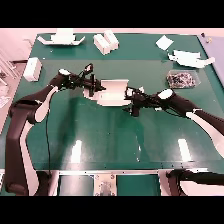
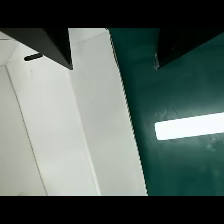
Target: Fold the box and place the chain.
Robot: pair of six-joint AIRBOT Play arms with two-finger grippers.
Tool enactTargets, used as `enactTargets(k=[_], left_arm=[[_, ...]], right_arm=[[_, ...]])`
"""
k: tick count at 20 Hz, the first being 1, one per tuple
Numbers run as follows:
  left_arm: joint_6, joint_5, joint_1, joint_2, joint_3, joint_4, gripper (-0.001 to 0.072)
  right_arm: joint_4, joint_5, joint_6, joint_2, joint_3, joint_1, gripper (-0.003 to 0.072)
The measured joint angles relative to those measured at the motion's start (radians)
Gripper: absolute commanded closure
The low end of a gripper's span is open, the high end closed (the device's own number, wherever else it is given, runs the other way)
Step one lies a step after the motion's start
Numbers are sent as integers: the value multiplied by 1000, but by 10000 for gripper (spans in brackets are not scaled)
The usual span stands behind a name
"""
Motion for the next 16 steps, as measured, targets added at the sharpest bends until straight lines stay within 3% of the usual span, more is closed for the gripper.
enactTargets(k=[10,16], left_arm=[[0,0,0,0,0,0,688],[0,0,0,0,0,0,688]], right_arm=[[28,-118,-103,-35,1,14,71],[152,-135,-218,-39,20,11,70]])
